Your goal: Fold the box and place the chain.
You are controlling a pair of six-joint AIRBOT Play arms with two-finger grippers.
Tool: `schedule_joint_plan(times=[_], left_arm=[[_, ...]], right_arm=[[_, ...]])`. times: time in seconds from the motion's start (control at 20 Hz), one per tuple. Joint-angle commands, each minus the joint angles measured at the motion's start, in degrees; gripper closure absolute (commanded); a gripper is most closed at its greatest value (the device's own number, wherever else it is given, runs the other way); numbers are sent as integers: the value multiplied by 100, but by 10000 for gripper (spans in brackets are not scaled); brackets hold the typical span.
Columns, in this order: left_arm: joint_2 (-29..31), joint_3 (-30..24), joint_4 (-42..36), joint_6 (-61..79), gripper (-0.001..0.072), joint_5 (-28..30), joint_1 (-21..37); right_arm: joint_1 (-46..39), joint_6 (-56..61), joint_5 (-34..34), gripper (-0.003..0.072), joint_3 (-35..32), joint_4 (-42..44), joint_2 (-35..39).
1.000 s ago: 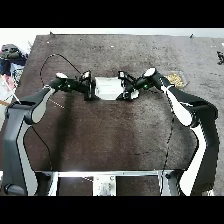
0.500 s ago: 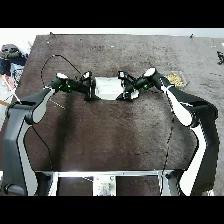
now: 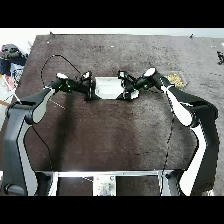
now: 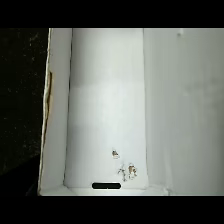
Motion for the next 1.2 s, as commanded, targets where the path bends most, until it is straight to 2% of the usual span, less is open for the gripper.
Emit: schedule_joint_plan(times=[0.0, 0.35, 0.4, 0.45, 0.5, 1.15], left_arm=[[-4, 0, 0, 2, 240, -74, 0], [-4, 0, 0, 0, 237, -70, 0], [-4, 0, -2, 2, 198, -74, 0], [-4, 0, -11, 2, 56, -70, 0], [-4, 0, -11, 0, -11, -66, -2], [-7, 0, -28, 155, -9, -72, -35]], right_arm=[[7, -4, 9, 148, 2, -2, 2], [7, -4, 9, 148, 2, -2, 2], [7, -7, 9, 148, 2, -2, 2], [7, -7, 9, 148, 2, -2, 2], [7, -7, 9, 148, 2, -4, 2], [7, -4, 9, 148, 2, -2, 2]])
